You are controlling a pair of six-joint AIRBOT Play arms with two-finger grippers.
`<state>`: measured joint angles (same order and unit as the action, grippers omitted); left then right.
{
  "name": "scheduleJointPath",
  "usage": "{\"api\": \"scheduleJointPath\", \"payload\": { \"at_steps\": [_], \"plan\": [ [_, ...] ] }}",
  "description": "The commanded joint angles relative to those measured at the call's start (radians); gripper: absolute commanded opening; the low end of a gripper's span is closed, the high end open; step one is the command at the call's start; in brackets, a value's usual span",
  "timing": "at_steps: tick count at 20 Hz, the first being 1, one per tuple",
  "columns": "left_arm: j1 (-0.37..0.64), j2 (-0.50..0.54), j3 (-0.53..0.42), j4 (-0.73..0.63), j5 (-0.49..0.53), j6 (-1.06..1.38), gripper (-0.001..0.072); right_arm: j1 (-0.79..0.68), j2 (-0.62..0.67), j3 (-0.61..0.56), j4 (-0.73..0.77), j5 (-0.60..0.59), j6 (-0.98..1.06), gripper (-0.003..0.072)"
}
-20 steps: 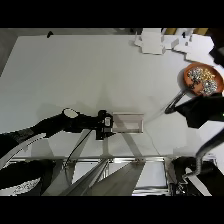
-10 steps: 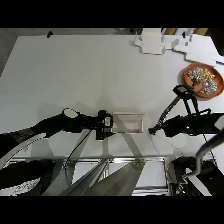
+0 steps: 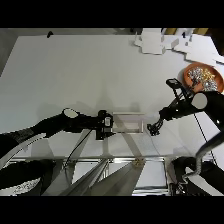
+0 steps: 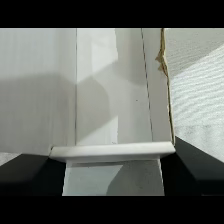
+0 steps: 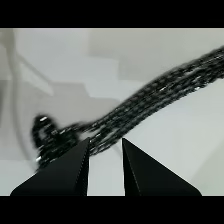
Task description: Fold the box and place the chain.
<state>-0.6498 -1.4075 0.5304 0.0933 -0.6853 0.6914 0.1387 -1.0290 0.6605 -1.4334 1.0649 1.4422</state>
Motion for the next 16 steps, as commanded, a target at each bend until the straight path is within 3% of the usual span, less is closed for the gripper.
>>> {"api": "scheduleJointPath", "payload": {
  "at_steps": [1,9,16],
  "plan": [
    [0.000,0.000,0.000,0.000,0.000,0.000,0.0011,-0.038,-0.130,0.017,-0.063,-0.100,0.032,0.0219],
    [0.000,0.000,0.000,0.000,0.000,0.000,0.0011,-0.044,-0.168,0.018,-0.066,-0.219,0.032,0.0219],
    [0.000,0.000,0.000,0.000,0.000,0.000,0.0011,-0.117,-0.168,0.018,-0.019,-0.231,0.045,0.0219]
  ]
}}
